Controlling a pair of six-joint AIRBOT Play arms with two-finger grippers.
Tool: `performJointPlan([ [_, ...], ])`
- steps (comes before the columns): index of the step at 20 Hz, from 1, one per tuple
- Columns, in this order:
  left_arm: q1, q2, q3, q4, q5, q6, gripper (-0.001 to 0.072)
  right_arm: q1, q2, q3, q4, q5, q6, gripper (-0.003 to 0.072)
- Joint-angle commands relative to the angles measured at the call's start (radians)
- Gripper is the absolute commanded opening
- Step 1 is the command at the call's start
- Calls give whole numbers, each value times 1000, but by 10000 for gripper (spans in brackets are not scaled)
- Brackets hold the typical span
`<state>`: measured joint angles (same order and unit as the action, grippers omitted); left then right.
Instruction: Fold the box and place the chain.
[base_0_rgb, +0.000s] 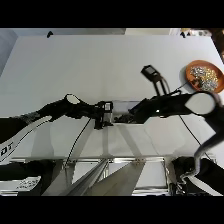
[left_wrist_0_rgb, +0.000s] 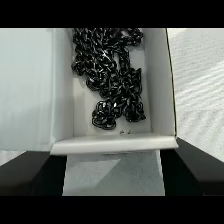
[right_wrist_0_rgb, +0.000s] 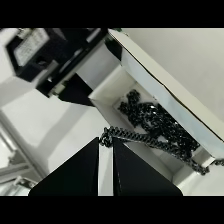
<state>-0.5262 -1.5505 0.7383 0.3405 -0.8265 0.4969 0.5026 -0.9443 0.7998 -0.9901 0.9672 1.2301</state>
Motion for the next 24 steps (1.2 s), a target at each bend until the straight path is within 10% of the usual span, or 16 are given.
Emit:
performJointPlan([
  [1, 1, 1, 1, 0, 0, 0, 273, 37, -123, -13, -35, -53, 0, 64],
  [6, 1, 1, 1, 0, 0, 0, 273, 46, -159, -11, -35, -71, 0, 88],
  [8, 1, 1, 1, 0, 0, 0, 273, 26, -137, 2, -38, -32, -15, 414],
  [18, 1, 1, 1, 0, 0, 0, 273, -283, 39, 126, -468, 79, 129, 331],
  [24, 1, 1, 1, 0, 0, 0, 273, -381, -169, 84, -570, -11, 266, 539],
])
